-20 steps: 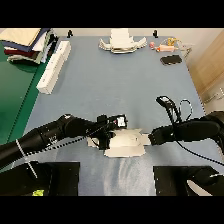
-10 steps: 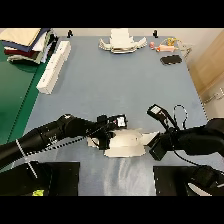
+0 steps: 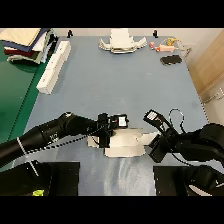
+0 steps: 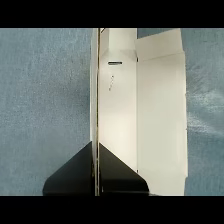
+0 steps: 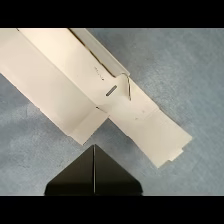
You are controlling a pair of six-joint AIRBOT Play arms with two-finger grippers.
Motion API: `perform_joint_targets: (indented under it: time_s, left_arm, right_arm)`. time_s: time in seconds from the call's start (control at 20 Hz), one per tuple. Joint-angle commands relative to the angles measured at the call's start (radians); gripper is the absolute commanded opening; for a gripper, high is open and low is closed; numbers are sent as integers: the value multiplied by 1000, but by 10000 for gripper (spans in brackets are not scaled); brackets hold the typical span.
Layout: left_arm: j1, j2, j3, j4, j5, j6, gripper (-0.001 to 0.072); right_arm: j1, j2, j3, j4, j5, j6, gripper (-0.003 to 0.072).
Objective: Fold the box.
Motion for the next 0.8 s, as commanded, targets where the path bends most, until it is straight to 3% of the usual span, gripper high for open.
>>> perform_joint_targets:
  time_s: [0.0,0.35,0.4,0.5,0.55,0.6,0.75]
  left_arm:
    - [1,1,4,-5,-3,38,15]
    - [1,1,4,-5,-2,46,14]
    - [1,1,4,-5,-2,46,15]
    - [0,1,4,-6,-4,44,14]
    - [0,1,4,-6,-6,43,14]
    - [0,1,4,-6,-5,43,14]
    - [0,1,4,-6,-5,43,14]
  right_arm:
    - [4,1,-14,-10,21,3,2]
    - [95,0,-46,11,72,-70,2]
    - [119,-7,-51,19,93,-113,31]
    - [159,-40,-56,21,136,-215,487]
    - [166,-63,-56,27,150,-274,566]
    - [172,-95,-56,29,161,-341,592]
    - [196,-198,-56,30,169,-434,592]
